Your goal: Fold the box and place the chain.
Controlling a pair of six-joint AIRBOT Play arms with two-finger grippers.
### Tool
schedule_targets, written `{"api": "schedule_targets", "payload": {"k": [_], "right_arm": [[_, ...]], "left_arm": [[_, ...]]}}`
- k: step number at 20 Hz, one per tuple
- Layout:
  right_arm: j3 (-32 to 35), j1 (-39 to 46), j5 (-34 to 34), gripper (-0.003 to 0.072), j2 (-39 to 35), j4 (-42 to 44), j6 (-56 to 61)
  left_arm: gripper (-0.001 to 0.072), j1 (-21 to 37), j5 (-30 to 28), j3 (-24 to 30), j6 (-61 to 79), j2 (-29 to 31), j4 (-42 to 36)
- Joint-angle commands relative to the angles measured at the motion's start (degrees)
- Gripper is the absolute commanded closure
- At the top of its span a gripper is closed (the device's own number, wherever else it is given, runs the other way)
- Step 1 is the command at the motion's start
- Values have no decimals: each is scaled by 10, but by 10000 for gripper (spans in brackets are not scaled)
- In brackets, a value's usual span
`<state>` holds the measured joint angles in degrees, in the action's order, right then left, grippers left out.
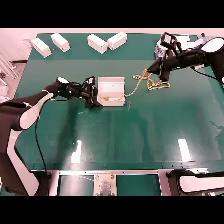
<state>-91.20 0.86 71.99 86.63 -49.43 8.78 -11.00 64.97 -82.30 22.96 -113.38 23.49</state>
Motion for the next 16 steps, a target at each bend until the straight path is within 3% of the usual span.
{"api": "schedule_targets", "payload": {"k": [1,10,16], "right_arm": [[-1,-58,5,677,-53,6,34],[1,-193,-43,677,-72,10,112],[17,-211,-60,677,13,49,118]], "left_arm": [[197,0,0,-1,0,0,0],[196,0,0,-1,0,0,0],[196,0,0,-1,0,0,0]]}}
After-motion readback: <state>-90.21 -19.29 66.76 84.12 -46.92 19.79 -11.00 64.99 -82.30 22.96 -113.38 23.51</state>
